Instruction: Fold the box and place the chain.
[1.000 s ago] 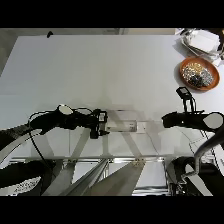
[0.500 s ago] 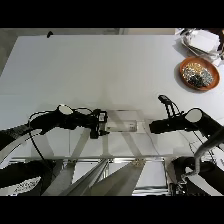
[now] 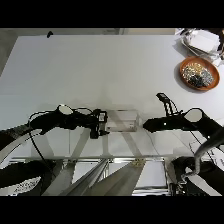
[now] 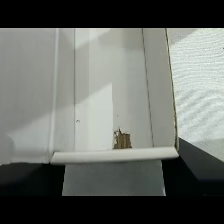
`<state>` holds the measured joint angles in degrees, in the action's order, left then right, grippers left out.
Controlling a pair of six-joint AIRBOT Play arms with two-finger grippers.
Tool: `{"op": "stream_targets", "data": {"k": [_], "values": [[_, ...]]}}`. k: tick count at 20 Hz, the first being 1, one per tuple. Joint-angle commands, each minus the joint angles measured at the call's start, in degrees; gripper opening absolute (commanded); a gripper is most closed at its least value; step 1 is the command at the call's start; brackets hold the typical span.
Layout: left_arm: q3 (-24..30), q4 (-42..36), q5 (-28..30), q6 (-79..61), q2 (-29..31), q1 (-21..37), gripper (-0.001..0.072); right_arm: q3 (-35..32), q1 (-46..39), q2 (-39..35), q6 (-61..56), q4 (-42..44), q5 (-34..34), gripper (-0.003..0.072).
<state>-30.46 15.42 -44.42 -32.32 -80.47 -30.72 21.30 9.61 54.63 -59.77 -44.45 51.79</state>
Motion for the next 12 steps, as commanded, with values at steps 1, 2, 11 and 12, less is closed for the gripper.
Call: {"op": "stream_targets", "data": {"k": [1,2,11,12], "values": [[0.0,0.0,0.0,0.0,0.0,0.0,0.0258,0.7,0.1,-3.6,0.3,0.8,0.6,0.0176],[0.0,0.0,0.0,0.0,0.0,0.0,0.0258,0.7,0.1,-3.9,0.2,0.9,1.8,0.0176],[0.0,0.0,0.0,0.0,0.0,0.0,0.0258,0.7,0.2,-3.9,0.2,2.5,5.9,0.0322],[0.0,0.0,0.0,0.0,0.0,0.0,0.0258,0.7,0.7,-3.9,0.2,2.5,5.7,0.0327]]}}
